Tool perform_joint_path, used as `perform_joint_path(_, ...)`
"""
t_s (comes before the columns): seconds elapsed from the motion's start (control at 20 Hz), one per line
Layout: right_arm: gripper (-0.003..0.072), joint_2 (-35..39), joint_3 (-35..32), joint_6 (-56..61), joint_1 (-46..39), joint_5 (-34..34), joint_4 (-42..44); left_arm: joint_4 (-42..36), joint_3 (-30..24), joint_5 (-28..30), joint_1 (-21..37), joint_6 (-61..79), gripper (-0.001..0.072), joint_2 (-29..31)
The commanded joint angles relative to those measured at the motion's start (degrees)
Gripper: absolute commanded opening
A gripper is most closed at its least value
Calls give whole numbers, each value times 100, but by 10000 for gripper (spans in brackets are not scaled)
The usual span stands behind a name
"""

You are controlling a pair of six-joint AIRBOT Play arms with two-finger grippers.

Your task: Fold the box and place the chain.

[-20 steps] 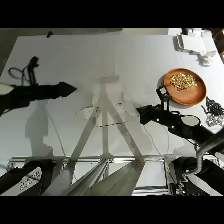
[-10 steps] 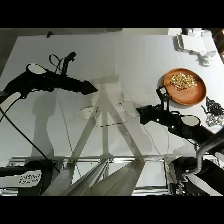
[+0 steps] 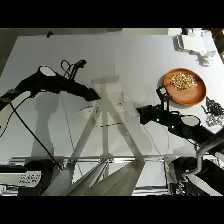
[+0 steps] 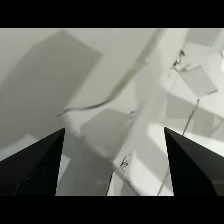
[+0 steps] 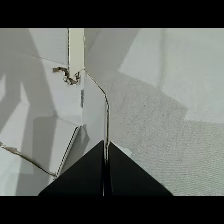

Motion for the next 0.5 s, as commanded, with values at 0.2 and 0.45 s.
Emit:
perform_joint_path(0.2,7,-2,0,72,4,2,7,11,7,-175,-262,1005,552,-35)
perform_joint_path(0.45,7,-2,0,72,4,0,7,-26,7,-216,-264,1388,389,-35)
